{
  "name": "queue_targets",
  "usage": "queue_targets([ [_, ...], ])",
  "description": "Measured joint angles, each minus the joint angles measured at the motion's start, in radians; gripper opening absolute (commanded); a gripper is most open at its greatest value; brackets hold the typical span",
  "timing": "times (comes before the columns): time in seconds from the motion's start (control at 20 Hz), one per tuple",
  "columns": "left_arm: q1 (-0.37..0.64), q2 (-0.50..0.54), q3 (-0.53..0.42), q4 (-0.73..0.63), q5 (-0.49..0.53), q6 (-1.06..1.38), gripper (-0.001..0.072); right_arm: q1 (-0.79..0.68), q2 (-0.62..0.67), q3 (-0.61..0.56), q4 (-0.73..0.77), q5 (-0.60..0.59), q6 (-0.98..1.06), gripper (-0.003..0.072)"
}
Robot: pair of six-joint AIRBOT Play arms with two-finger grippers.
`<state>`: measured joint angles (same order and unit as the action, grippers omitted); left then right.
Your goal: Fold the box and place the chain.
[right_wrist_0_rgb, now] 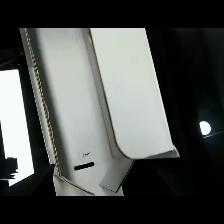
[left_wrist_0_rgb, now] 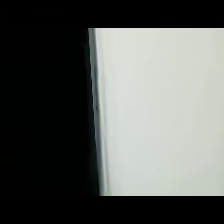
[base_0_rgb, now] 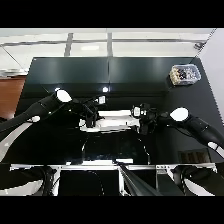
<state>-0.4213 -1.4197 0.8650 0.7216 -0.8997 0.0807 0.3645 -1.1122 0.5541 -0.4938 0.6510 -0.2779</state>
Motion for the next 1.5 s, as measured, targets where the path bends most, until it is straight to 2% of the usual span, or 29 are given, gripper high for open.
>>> queue_targets([
  [0.2,0.0,0.0,0.0,0.0,-0.001,0.002,0.0022,-0.001,-0.068,0.027,0.066,0.044,-0.103,0.0711],
  [0.5,-0.001,-0.001,0.0,0.001,0.001,0.002,0.0022,-0.001,-0.154,0.051,0.094,0.083,-0.152,0.0711],
  [1.1,0.008,-0.012,-0.006,-0.005,0.024,0.006,0.0021,-0.001,-0.176,0.055,0.094,0.093,-0.134,0.0711],
  [1.5,0.011,-0.013,-0.007,-0.064,0.03,0.063,0.0022,0.001,-0.194,0.056,0.09,0.088,-0.113,0.0711],
])
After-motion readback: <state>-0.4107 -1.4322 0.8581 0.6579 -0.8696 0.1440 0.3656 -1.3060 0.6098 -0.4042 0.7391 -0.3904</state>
